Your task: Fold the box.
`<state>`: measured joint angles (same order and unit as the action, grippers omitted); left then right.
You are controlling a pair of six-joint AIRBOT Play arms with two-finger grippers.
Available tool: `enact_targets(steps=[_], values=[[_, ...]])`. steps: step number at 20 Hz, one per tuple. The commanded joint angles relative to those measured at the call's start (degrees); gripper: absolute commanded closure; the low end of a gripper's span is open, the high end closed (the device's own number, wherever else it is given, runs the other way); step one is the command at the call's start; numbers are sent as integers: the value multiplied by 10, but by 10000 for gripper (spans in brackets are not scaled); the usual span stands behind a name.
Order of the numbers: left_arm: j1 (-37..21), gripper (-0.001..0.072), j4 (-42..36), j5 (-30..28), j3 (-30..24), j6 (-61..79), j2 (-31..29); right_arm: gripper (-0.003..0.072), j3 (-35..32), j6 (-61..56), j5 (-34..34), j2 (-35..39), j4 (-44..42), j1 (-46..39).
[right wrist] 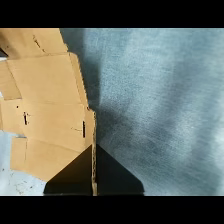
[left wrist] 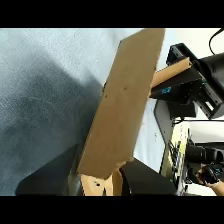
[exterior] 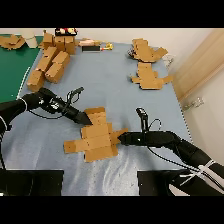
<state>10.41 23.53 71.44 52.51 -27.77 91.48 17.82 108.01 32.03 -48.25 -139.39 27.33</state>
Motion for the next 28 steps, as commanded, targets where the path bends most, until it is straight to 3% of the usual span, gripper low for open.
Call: enact_targets(steps=[1, 2, 3, 9, 10, 11, 12, 13, 14, 17, 20, 21, 22, 23, 28], values=[[-1, 431, 1, 5, 0, 8, 3, 687, 0, -2, -2, 0, 2, 0], [-1, 548, 0, 4, 0, 11, 3, 687, 0, -2, -3, 0, 2, 0], [-1, 605, 0, 0, 0, 13, 3, 687, 0, -2, -3, 0, 2, 0], [3, 608, -28, -16, 0, 48, 3, 686, 0, -2, -6, 0, 2, 0], [5, 704, -37, -17, 0, 59, 3, 685, 0, -2, -5, 0, 2, 0], [7, 697, -42, -26, 0, 69, 3, 632, 0, -2, -6, 0, 2, 0], [9, 698, -42, -31, 1, 77, 3, 457, 0, -2, -6, 0, 4, 0], [11, 699, -38, -36, 0, 79, 2, 385, 3, -2, -5, 0, 6, -4], [15, 699, -38, -39, 1, 82, 2, 384, 9, -2, -5, 1, 16, -13], [51, 700, -38, -55, 0, 95, -25, 385, 46, -16, 11, 1, 94, -78], [116, 699, -9, -149, 0, 136, -85, 386, 98, -17, 58, 1, 122, -173], [134, 700, -7, -162, 0, 170, -100, 425, 115, -17, 72, 1, 121, -202], [146, 699, -8, -171, 0, 188, -110, 577, 132, -19, 90, 1, 120, -226], [156, 700, -9, -184, 0, 210, -120, 680, 146, -22, 109, 1, 120, -243], [181, 700, -108, -225, -37, 369, -180, 684, 148, -27, 134, 1, 121, -252]])
